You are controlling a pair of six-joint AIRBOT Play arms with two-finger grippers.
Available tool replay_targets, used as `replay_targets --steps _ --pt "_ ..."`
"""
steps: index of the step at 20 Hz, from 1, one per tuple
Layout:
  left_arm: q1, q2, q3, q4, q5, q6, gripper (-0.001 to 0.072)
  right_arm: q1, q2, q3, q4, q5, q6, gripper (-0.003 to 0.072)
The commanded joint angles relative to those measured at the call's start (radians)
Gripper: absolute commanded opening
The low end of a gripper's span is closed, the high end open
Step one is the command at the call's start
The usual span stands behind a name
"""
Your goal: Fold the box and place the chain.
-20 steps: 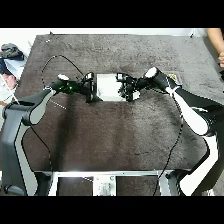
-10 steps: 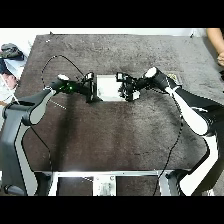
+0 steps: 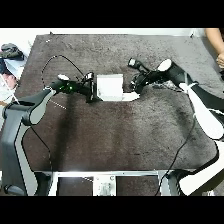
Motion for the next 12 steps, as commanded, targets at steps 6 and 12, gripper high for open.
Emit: replay_targets --steps 6,12 --pt "0.000 0.000 0.000 0.000 0.000 0.000 0.0514 -0.196 0.061 -0.074 0.021 0.057 0.631 0.0090" --pt "0.000 0.000 0.000 0.000 0.000 0.000 0.0515 -0.176 0.056 -0.219 0.100 -0.031 0.623 0.0012"
